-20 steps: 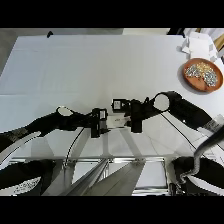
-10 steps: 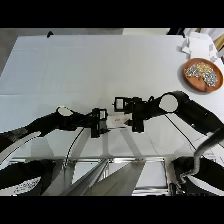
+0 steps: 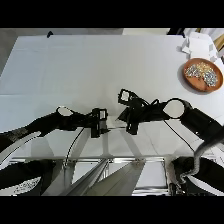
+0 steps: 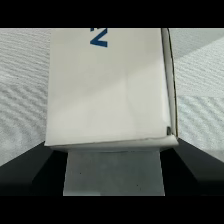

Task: Fold the box and place the chain.

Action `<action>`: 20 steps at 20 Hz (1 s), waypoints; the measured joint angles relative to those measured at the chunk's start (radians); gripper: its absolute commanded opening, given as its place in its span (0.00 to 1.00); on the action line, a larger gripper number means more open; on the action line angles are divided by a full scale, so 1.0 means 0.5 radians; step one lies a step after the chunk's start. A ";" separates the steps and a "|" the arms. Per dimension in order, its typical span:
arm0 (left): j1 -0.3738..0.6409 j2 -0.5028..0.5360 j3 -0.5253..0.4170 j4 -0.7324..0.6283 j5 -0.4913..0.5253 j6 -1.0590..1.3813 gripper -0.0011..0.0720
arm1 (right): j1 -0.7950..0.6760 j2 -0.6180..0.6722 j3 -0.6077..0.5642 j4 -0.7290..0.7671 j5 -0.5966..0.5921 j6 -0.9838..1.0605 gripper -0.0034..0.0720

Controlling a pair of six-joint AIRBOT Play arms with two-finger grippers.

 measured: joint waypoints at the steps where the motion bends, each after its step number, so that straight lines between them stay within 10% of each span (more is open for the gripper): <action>1: 0.000 0.000 0.000 0.000 0.000 0.000 0.38 | 0.000 0.001 -0.056 0.066 -0.079 0.000 0.06; 20: 0.000 0.000 0.000 0.001 -0.002 0.001 0.38 | 0.000 0.006 -0.401 0.298 -0.297 -0.045 0.06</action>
